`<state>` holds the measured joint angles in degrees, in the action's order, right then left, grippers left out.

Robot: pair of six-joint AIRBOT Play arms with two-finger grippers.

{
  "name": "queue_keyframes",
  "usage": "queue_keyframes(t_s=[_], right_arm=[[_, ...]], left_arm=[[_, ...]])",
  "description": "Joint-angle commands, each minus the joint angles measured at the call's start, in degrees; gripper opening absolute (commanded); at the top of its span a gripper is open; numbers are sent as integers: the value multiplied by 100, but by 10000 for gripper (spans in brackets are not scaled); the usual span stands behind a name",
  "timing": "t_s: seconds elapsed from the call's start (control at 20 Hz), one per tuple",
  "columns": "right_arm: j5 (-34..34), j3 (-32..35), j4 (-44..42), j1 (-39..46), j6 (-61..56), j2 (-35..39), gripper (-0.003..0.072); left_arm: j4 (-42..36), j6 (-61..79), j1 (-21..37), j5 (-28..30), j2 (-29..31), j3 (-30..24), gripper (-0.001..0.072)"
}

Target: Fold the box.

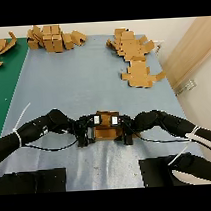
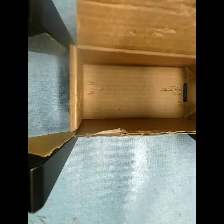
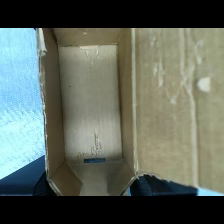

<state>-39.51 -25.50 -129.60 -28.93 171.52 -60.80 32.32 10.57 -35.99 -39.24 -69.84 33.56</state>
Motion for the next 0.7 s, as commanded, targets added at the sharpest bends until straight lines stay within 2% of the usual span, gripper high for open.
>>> queue_keyframes(t_s=[0.0,0.65], right_arm=[[2,2,-2,2,-4,4,507],[0,2,20,2,-4,4,507]], left_arm=[[-83,13,-125,-9,-55,7,692],[-81,33,-267,398,-177,7,691]])
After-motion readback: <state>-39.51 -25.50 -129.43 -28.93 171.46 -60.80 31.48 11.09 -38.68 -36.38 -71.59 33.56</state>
